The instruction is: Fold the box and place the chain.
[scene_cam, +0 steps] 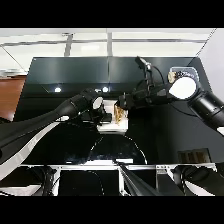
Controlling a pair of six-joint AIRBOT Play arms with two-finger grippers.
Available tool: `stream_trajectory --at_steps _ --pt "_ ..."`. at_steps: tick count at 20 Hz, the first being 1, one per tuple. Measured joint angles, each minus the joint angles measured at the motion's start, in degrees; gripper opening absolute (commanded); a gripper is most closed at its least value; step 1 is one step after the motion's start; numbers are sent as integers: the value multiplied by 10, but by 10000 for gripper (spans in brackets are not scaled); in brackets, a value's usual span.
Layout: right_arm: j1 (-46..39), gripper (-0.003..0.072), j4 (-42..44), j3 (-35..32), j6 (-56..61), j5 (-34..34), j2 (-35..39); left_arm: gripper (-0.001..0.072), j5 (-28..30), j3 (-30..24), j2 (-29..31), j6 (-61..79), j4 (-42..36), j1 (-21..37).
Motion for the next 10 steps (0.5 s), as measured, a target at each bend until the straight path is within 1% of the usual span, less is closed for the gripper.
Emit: stream_trajectory --at_steps 3,6,8,10 --pt "0 14 1 31 -2 14 4 27 0 0 0 0 0 0" --pt "0 14 -3 41 -2 20 4 27 0 0 0 0 0 0" --pt "1 15 -5 30 -1 23 4 28 0 0 0 0 0 0" --pt "2 15 -9 5 3 23 3 28 0 0 0 0 0 0"
